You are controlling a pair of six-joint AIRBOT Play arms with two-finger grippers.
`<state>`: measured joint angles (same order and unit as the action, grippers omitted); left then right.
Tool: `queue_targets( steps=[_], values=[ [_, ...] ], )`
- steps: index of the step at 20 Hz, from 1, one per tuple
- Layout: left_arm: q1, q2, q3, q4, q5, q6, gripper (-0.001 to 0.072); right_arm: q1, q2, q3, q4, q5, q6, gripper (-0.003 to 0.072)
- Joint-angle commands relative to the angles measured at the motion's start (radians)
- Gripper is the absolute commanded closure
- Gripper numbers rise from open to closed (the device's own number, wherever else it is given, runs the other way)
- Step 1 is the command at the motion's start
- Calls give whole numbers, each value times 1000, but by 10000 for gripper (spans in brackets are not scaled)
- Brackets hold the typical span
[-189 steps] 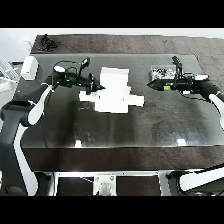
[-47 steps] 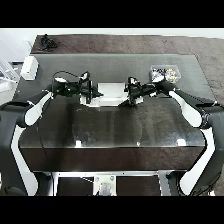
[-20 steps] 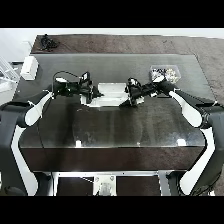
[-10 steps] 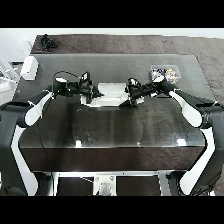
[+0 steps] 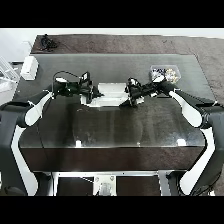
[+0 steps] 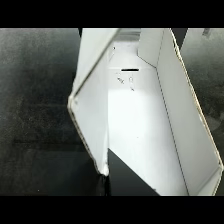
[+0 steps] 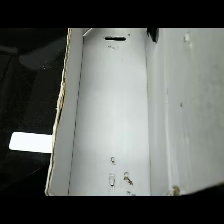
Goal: Fold the box and place the chain.
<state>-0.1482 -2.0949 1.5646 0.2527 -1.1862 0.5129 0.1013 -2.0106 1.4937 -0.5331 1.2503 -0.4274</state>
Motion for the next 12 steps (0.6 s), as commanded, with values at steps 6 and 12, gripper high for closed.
queue_targets(
  steps=[6, 12],
  values=[
    [1, 3, 1, 0, -9, 0, 240, 0, -1, 0, 0, 0, 0, 121],
    [40, 10, 3, -10, -72, -14, 240, 0, -1, 0, 0, 0, 0, 121]
  ],
)
